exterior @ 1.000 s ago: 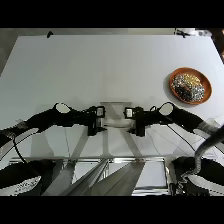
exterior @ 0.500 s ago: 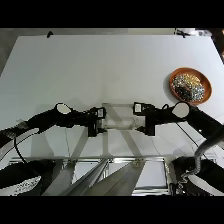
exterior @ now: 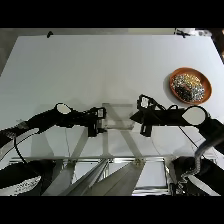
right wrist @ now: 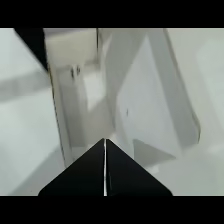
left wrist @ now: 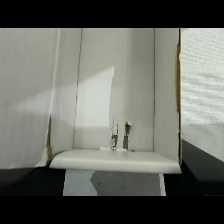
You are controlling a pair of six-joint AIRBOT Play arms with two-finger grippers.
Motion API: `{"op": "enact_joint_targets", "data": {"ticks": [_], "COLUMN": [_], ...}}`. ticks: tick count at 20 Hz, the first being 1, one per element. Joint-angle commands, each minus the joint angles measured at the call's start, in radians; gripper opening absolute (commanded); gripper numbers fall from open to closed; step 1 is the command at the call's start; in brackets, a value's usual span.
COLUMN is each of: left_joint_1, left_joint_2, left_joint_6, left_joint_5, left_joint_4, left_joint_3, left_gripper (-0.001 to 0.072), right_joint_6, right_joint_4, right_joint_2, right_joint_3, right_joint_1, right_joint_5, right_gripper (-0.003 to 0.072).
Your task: Fold the box and place the chain.
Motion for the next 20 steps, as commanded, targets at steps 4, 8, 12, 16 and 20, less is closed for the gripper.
{"op": "enact_joint_targets", "data": {"ticks": [4,8,12,16,20], "left_joint_1": [0.001,0.001,0.001,0.001,0.001], "left_joint_2": [0.0,0.0,0.0,0.0,0.0], "left_joint_6": [0.0,0.0,0.0,0.0,0.0], "left_joint_5": [0.001,0.001,0.001,0.001,0.001], "left_joint_4": [0.0,0.0,0.0,0.0,0.0], "left_joint_3": [0.0,0.0,0.0,0.0,0.0], "left_gripper": [0.0143,0.0143,0.0143,0.0143,0.0143], "right_joint_6": [0.272,0.501,0.589,0.593,0.594], "right_joint_4": [0.098,0.071,-0.043,-0.008,-0.016], "right_joint_2": [-0.185,-0.242,-0.242,-0.235,-0.182], "right_joint_3": [0.0,0.0,0.0,0.002,0.066], "right_joint_1": [0.11,0.055,0.025,0.025,0.025], "right_joint_5": [-0.447,-0.395,-0.251,-0.233,-0.212], "right_gripper": [0.0012,0.0012,0.0012,0.0012,0.0012]}}
